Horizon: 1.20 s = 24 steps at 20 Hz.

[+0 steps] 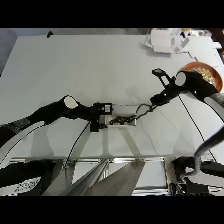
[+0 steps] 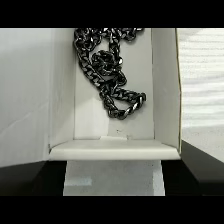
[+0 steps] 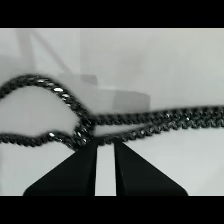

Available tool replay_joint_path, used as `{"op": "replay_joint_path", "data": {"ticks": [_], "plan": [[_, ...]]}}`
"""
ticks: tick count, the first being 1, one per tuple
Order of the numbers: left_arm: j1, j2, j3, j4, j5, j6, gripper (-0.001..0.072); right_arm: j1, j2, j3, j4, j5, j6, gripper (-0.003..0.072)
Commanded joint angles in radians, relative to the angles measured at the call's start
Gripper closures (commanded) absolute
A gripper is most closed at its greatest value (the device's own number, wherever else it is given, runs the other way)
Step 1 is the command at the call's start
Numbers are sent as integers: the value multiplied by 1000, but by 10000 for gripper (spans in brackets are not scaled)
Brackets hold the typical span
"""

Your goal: Fold the box and place the chain.

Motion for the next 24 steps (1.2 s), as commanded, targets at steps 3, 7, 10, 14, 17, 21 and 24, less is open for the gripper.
{"op": "replay_joint_path", "data": {"ticks": [3,7,10,14,17,21,24], "plan": [[0,0,0,0,0,0,499,0,14,-13,-4,-1,-36,460],[0,0,0,0,0,0,499,8,6,-59,44,-9,-79,458],[0,0,0,0,0,0,499,37,3,-92,43,-34,-84,459],[0,0,0,0,0,0,499,59,-9,-109,43,-49,-81,472],[0,0,0,0,0,0,499,74,-31,-109,39,-26,-72,594],[0,0,0,0,0,0,499,90,-13,-109,39,23,-72,678],[0,0,0,0,0,0,499,89,69,-109,39,58,-46,679]]}}
